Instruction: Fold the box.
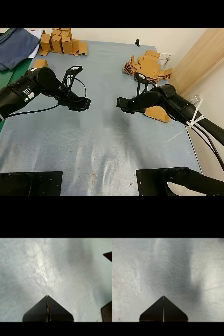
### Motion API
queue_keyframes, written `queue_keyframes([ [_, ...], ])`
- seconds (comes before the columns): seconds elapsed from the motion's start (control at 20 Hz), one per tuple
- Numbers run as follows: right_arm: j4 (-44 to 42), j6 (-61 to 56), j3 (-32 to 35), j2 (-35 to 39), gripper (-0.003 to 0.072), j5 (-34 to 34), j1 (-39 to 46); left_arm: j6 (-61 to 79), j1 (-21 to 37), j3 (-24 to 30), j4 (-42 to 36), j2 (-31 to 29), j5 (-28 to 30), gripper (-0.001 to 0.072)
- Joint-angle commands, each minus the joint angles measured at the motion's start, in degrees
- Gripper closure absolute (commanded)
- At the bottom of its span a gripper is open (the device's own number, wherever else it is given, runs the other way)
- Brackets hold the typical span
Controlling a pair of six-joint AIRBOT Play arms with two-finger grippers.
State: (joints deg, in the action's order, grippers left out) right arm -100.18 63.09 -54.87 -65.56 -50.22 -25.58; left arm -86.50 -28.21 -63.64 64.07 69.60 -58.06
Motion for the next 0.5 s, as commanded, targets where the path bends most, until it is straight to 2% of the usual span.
queue_keyframes([
  [0.0, -0.28, -0.09, -0.04, -0.20, 0.0683, 3.50, 0.07, 0.04, -0.04, 0.00, -0.02, 0.04, 3.06, 0.0695],
  [0.05, 0.07, -0.07, -0.04, -0.20, 0.0682, 3.37, 0.07, 0.04, -0.04, 0.00, -0.04, 0.04, 3.93, 0.0695],
  [0.1, 0.11, -0.07, -0.04, -0.20, 0.0645, 3.43, 0.17, 0.04, -0.04, 0.00, -0.04, 0.04, 5.33, 0.0695],
  [0.45, 6.54, -0.09, -0.04, -2.10, 0.0638, 1.86, 0.35, -0.15, -0.04, 0.00, -0.07, 0.42, 10.08, 0.0695],
])
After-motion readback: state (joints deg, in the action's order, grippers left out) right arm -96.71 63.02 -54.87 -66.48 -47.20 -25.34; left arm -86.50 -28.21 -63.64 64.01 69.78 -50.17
